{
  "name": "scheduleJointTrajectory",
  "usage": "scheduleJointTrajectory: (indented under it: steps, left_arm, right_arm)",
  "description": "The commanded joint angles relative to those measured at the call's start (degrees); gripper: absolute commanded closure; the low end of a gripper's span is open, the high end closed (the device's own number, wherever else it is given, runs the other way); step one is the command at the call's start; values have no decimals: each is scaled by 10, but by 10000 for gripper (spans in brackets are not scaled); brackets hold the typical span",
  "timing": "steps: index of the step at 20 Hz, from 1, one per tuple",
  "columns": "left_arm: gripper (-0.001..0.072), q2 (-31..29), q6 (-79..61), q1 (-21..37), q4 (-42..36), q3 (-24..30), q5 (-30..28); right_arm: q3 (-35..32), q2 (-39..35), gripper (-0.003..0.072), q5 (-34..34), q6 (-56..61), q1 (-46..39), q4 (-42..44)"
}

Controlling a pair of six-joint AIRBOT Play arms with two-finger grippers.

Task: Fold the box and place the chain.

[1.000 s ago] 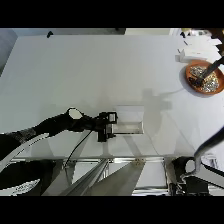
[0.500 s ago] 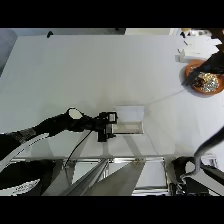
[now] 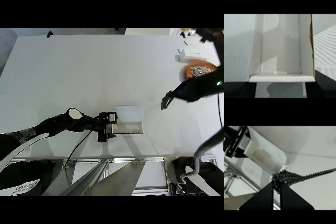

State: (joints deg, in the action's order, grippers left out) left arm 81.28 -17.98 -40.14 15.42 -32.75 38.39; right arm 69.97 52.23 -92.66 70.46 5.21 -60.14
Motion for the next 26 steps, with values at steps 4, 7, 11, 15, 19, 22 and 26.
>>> scheduleJointTrajectory:
  steps: [4, 7, 11, 15, 19, 22, 26]
  left_arm:
    - [598, 0, 0, 0, 0, 0, 0]
    - [598, 0, 0, 0, 0, 0, 0]
    - [598, 0, 0, 0, 0, 0, 0]
    - [598, 0, 0, 0, 0, 0, 0]
    - [598, 0, 0, 0, 0, 0, 0]
    - [598, 0, 0, 0, 0, 0, 0]
    - [598, 0, 0, 0, 0, 0, 0]
  right_arm:
    - [-127, -51, 669, 73, 17, 110, 5]
    - [-193, -51, 669, 143, 17, 157, 4]
    - [-247, -51, 669, 242, 28, 196, 6]
    - [-287, -49, 669, 322, 32, 236, -1]
    - [-326, -33, 669, 407, 47, 256, 3]
    - [-329, -8, 669, 424, 47, 279, 4]
    - [-329, 11, 666, 424, 47, 290, -3]
